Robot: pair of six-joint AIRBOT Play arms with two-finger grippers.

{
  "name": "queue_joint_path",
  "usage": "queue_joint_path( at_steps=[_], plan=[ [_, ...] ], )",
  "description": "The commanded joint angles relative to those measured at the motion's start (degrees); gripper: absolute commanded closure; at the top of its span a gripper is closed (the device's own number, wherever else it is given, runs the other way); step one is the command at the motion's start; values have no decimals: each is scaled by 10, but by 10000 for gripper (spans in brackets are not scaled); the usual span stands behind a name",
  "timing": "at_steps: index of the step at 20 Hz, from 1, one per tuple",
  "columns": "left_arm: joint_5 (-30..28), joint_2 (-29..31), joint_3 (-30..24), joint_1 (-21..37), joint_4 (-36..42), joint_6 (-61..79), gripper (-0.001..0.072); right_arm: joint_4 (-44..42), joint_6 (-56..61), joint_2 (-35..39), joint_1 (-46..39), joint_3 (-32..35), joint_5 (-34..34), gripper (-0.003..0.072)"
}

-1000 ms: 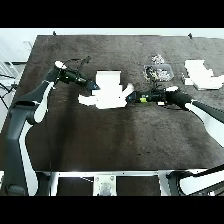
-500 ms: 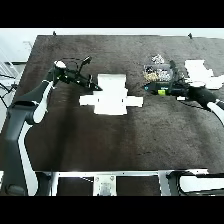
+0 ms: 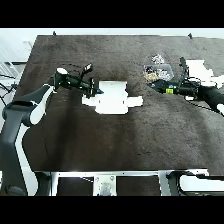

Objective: Fold the box and place the chain.

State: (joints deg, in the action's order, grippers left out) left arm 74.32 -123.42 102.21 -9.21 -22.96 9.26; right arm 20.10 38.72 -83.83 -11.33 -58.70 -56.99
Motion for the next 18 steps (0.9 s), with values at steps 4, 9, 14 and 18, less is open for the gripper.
queue_joint_path(
  at_steps=[4,9,14,18],
  plan=[
    [-26,1,-17,0,10,32,697,1,-19,1,-2,1,-1,512],
    [-59,3,-57,0,60,74,697,1,-31,1,-1,2,-1,512],
    [-55,3,-59,0,58,77,694,1,-113,1,6,13,-1,389],
    [-42,3,-58,0,58,76,692,3,-231,1,37,13,-7,170]
  ],
)
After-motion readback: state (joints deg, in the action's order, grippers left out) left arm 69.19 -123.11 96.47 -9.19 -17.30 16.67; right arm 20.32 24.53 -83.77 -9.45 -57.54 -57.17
